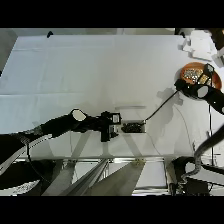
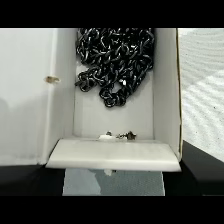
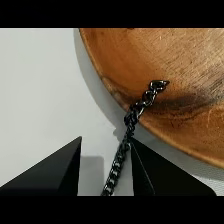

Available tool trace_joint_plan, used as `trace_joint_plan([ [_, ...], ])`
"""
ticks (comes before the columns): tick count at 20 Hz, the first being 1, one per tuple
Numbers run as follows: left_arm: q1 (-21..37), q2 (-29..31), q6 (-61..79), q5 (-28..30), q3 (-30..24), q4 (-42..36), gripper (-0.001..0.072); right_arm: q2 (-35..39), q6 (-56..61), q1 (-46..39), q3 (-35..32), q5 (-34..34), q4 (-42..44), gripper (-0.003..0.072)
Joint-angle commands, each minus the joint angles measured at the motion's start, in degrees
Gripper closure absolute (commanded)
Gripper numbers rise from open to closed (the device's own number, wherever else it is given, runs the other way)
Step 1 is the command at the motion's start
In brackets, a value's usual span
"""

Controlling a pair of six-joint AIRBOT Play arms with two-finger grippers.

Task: Fold the box and place the chain.

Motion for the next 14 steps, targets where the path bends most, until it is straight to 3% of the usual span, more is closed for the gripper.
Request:
trace_joint_plan([
  [1,0.04,0.04,0.00,0.00,0.00,0.02,0.0394,-3.30,0.37,-0.07,1.18,-0.66,-0.04,0.0390],
  [7,0.04,0.04,0.00,0.02,0.00,0.02,0.0394,-4.92,1.62,-1.33,1.18,-2.03,-0.09,0.0429],
  [8,0.04,0.04,0.00,0.00,0.00,0.02,0.0394,-4.85,1.33,-1.86,1.18,-1.53,-0.42,0.0609],
  [9,0.04,0.04,0.00,0.02,0.00,0.04,0.0394,-4.83,1.09,-2.19,1.18,-1.09,-0.44,0.0669],
  [14,0.04,0.04,0.00,0.00,0.00,0.02,0.0394,0.20,-1.09,-1.75,1.18,2.99,-0.15,0.0671],
])
